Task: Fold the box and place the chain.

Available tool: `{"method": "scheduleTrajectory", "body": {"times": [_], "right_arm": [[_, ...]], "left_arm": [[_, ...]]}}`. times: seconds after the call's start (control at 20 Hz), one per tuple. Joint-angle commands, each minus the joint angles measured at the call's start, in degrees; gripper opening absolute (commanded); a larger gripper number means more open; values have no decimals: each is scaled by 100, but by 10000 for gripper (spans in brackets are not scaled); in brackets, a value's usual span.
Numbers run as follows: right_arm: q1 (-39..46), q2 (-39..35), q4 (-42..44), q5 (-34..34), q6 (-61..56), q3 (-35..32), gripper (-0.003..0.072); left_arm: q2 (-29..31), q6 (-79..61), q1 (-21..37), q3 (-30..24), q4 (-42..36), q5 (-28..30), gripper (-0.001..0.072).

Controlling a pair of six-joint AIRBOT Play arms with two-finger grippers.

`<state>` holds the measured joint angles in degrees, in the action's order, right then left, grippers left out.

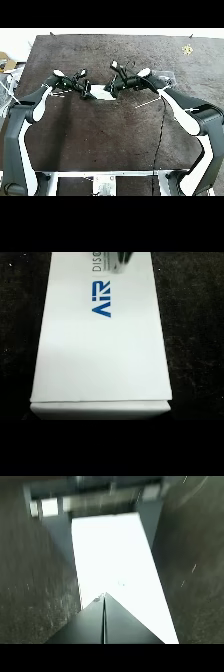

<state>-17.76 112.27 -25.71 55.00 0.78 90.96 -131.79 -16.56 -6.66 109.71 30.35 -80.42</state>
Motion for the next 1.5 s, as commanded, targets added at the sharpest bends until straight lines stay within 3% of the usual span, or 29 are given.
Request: {"method": "scheduleTrajectory", "body": {"times": [0.0,0.4,0.5,0.65,0.85,1.2,1.35,1.45], "right_arm": [[-26,203,-774,-20,0,4,4],[-22,-538,-522,-584,-9,7,3],[-50,-1008,-516,-1003,-833,0,2],[-57,-1921,-1268,-1596,-2236,-446,1],[-48,-3580,-1567,-2887,-2658,-2208,2],[-48,-7029,-1185,-5869,-2658,-6603,3],[-48,-8140,-949,-6319,-2658,-7866,4],[-48,-8566,-938,-6319,-2658,-8301,4]], "left_arm": [[0,0,4,0,2,4,467],[0,0,4,0,2,4,467],[0,0,4,0,2,4,467],[0,0,4,0,2,4,467],[0,0,4,0,2,4,467],[0,2,4,0,-4,-2,467],[0,2,4,0,-61,2,467],[0,2,4,0,-125,-15,467]]}}
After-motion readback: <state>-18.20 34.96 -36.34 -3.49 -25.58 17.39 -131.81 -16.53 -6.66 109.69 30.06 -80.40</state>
